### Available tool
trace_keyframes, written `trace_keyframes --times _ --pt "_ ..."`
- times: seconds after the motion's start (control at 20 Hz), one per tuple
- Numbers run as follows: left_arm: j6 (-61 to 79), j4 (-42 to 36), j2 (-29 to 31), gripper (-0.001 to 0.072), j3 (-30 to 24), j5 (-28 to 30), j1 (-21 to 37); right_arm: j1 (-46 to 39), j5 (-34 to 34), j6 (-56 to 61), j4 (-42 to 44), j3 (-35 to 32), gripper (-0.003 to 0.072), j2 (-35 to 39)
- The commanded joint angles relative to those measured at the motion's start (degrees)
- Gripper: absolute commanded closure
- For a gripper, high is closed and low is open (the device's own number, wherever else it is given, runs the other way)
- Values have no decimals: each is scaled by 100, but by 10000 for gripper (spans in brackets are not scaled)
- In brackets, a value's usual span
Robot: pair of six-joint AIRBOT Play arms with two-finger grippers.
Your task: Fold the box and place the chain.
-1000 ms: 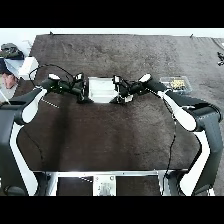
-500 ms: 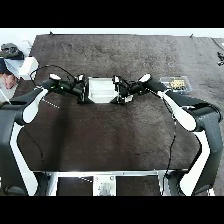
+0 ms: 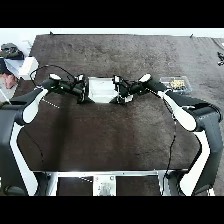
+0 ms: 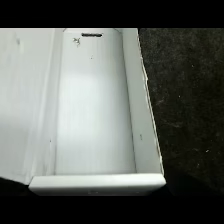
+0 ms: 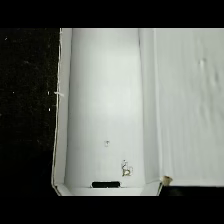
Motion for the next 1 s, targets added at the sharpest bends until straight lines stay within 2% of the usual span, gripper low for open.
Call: trace_keyframes --times 0.0,0.95 --pt "2 142 2 303 2 9 -2 4 7 -2 -7 4 303 0" --pt "2 55 2 304 2 160 4 11 4 -2 -7 4 303 0"
